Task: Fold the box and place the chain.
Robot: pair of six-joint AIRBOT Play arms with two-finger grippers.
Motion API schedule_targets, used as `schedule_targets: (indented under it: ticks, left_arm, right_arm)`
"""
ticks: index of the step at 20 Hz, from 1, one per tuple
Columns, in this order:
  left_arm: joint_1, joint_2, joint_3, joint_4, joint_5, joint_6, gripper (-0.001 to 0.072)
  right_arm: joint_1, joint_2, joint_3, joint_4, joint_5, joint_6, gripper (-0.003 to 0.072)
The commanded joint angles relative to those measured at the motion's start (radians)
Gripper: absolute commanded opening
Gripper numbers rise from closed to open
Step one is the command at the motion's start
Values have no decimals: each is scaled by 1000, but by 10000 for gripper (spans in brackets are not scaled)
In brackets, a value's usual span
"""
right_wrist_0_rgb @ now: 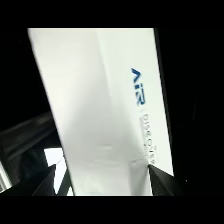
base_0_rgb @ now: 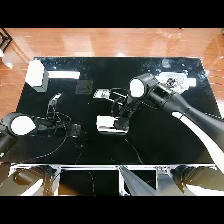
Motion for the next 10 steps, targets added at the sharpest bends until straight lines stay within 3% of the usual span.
schedule_targets:
  ticks: [1,10]
  left_arm:
    - [0,0,-1,0,0,0,642]
    - [0,0,-1,0,0,0,642]
  right_arm:
    - [0,16,40,35,31,5,708]
    - [0,1,-27,-40,-84,5,700]
